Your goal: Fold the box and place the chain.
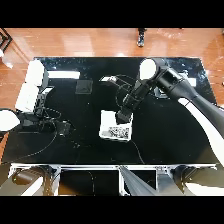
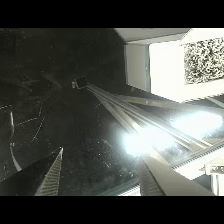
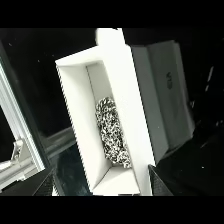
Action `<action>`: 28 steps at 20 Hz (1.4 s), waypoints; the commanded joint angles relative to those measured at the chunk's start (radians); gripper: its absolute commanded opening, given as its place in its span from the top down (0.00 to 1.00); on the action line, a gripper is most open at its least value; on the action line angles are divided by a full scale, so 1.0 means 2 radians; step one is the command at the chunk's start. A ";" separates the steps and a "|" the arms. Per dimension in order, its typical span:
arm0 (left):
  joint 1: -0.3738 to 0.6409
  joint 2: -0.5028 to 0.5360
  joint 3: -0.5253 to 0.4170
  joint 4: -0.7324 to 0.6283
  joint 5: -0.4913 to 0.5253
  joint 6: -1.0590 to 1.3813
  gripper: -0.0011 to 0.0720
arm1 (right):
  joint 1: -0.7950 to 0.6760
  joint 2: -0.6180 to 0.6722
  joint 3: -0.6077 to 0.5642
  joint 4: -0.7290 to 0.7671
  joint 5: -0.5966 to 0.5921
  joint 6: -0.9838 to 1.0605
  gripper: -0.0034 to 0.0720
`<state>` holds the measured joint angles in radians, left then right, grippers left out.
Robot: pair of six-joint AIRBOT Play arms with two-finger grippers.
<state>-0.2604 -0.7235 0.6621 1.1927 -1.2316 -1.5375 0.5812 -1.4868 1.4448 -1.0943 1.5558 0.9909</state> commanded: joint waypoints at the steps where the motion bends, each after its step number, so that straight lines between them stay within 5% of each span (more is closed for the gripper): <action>1: 0.000 0.000 0.000 0.000 0.001 0.000 0.21 | -0.011 0.021 0.000 -0.004 -0.037 0.006 0.02; 7: 0.000 0.000 0.000 0.000 0.000 0.000 0.21 | -0.067 0.023 0.000 0.000 -0.156 0.023 0.02; 20: 0.000 0.000 0.000 0.000 -0.001 0.000 0.21 | -0.040 -0.005 -0.027 0.025 0.007 -0.014 0.02; 28: 0.000 0.000 0.000 0.002 -0.002 0.000 0.21 | -0.009 -0.005 -0.027 -0.007 0.005 0.014 0.02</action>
<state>-0.2604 -0.7235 0.6621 1.1934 -1.2346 -1.5375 0.5304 -1.4971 1.3922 -1.0672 1.5585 1.0050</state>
